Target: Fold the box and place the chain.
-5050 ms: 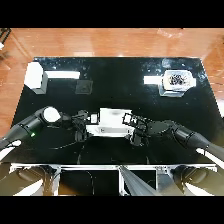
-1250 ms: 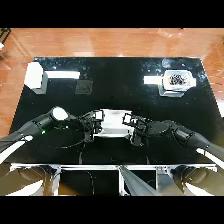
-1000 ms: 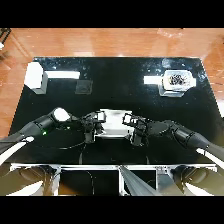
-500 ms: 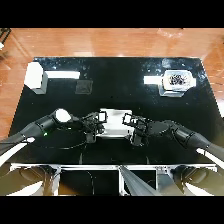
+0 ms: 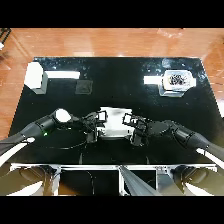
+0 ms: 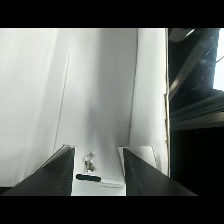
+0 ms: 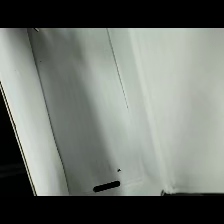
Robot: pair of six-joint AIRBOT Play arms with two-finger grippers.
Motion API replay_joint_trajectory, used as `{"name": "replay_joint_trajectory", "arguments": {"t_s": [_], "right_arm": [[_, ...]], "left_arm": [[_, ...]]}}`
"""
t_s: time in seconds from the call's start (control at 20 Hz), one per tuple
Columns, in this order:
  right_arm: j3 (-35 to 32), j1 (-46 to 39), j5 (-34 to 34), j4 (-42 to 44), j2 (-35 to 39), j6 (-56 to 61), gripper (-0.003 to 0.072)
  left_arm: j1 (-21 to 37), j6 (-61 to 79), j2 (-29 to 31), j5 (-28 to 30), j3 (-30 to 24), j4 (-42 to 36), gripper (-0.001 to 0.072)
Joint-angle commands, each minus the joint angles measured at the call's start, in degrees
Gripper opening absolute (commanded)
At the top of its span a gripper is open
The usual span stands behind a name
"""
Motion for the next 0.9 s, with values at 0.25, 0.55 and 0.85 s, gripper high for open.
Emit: {"name": "replay_joint_trajectory", "arguments": {"t_s": [0.25,0.55,0.85], "right_arm": [[0.02,0.02,0.00,0.02,-0.02,0.00,0.0218],[0.02,0.02,0.00,0.02,-0.02,0.02,0.0218],[0.02,0.02,0.00,0.02,-0.02,0.00,0.0219]], "left_arm": [[-0.04,-0.66,-0.04,-0.26,-0.02,0.07,0.0317],[-0.02,-2.12,-0.04,-0.44,-0.02,0.28,0.0310],[0.00,-3.39,1.70,-0.33,0.00,5.66,0.0014]]}}
